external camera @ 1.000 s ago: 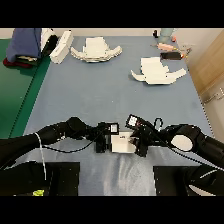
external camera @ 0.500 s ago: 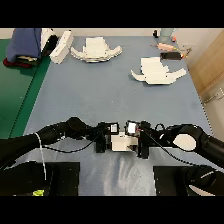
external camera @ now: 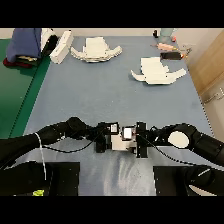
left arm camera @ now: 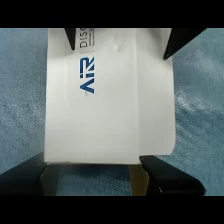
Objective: Fold the box.
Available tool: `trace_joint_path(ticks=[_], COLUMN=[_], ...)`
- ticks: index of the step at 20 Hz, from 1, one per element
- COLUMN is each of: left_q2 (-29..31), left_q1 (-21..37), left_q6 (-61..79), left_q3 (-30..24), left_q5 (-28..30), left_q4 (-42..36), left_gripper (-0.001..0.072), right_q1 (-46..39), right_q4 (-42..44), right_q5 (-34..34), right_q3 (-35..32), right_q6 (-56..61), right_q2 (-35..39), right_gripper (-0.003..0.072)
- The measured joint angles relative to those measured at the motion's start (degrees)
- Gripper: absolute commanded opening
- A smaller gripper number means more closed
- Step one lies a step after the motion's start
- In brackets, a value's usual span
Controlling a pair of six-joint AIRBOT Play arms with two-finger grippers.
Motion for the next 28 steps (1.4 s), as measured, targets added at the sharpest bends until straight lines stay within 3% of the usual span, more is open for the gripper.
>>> trace_joint_path(ticks=[25, 26, 28], left_q2=[0.0, 0.0, 0.0], left_q1=[0.07, 0.07, 0.07], left_q6=[0.0, 0.0, 0.02], left_q3=[0.0, 0.0, 0.0], left_q5=[0.11, 0.09, 0.07], left_q4=[0.0, 0.0, 0.0], left_gripper=[0.0545, 0.0545, 0.0545], right_q1=[0.0, 0.0, 0.0], right_q4=[-7.26, -7.28, -7.48], right_q5=[-4.98, -5.01, -5.14], right_q3=[2.32, 2.45, 2.6], right_q6=[-1.53, -1.53, -1.53], right_q2=[2.16, 2.23, 2.27], right_gripper=[0.0586, 0.0582, 0.0498])
